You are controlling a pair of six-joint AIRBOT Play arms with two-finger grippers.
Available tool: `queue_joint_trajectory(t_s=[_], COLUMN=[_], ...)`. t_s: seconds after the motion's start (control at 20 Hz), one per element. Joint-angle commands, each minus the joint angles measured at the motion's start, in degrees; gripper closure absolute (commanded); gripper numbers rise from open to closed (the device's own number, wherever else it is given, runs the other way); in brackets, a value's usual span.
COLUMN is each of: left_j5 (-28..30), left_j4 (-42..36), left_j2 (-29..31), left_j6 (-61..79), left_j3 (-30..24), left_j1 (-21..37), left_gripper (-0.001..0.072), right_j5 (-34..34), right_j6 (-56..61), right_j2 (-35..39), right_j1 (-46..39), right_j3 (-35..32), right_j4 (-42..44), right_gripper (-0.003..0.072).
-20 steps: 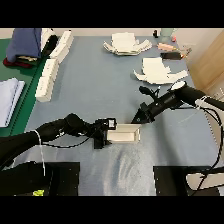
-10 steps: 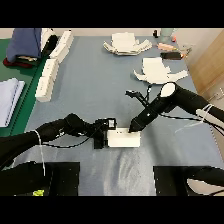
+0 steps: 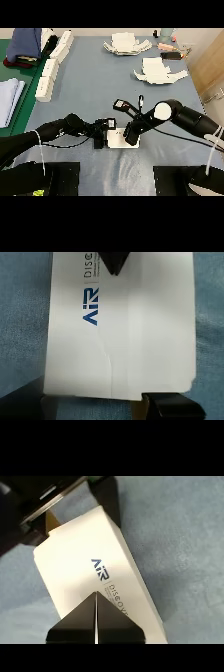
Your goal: Fold the box.
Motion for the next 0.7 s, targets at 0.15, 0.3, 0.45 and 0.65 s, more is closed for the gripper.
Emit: queue_joint_trajectory(t_s=[0.15,0.3,0.45,0.65], left_j5=[0.02,0.02,0.02,0.02], left_j4=[0.02,0.02,0.02,0.02], left_j2=[-0.02,-0.02,-0.02,-0.02], left_j6=[0.00,0.00,0.00,0.00], left_j3=[-0.02,-0.04,-0.04,-0.02], left_j1=[-0.02,-0.02,-0.02,-0.02], left_gripper=[0.0219,0.0218,0.0218,0.0219], right_j5=[-10.64,-12.20,-12.24,-13.35], right_j6=[-0.07,-1.29,-5.07,-7.02], right_j2=[6.86,6.88,7.13,7.10], right_j1=[10.69,11.69,11.67,11.67], right_j3=[-6.32,-6.40,-6.40,-6.40], right_j4=[-12.90,-16.22,-16.24,-20.06], right_gripper=[0.0683,0.0568,0.0239,0.0144])
